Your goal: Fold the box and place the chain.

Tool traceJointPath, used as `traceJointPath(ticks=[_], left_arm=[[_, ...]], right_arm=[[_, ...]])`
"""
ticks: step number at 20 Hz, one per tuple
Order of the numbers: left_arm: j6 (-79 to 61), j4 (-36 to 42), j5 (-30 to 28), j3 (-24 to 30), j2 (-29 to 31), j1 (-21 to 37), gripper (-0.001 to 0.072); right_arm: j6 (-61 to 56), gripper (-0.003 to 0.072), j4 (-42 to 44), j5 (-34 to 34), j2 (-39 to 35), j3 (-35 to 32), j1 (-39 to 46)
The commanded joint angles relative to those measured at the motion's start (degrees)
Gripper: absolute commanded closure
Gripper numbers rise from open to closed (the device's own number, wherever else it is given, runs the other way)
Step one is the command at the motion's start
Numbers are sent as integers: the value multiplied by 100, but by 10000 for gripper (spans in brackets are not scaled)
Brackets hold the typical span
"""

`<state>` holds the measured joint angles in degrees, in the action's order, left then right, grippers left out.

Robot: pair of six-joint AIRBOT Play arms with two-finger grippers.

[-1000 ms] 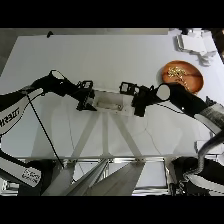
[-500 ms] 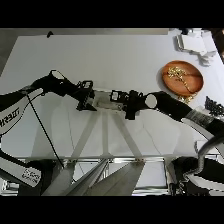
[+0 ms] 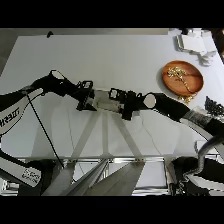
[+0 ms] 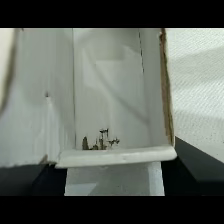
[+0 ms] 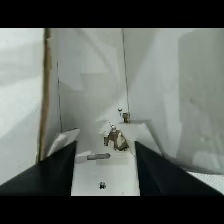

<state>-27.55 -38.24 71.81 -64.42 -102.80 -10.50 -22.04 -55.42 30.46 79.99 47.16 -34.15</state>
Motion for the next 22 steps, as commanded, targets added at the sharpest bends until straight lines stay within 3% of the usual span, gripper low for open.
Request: traceJointPath(ticks=[1, 4, 5, 11, 14, 19, 22], left_arm=[[0, 4, 0, 0, 2, 4, 653], [2, 4, 0, 0, 2, 4, 653], [2, 4, 0, 0, 4, 4, 653], [2, 4, 0, 0, 4, 4, 653], [2, 4, 0, 0, 2, 4, 653], [0, 4, -2, 0, 4, 4, 653], [0, 4, -2, 0, 4, 4, 653]], right_arm=[[4, 273, 66, -7, 4, -2, -7], [-63, 619, 68, 15, 2, -2, -4], [-66, 674, 66, 26, 2, -2, -7], [-1032, 674, -302, 85, -704, -2, 197], [-2223, 673, -570, 551, -1364, -2, 1051], [-3202, 674, -612, 2240, -1851, -166, 2885], [-3672, 676, -494, 2210, -1849, -796, 3329]])
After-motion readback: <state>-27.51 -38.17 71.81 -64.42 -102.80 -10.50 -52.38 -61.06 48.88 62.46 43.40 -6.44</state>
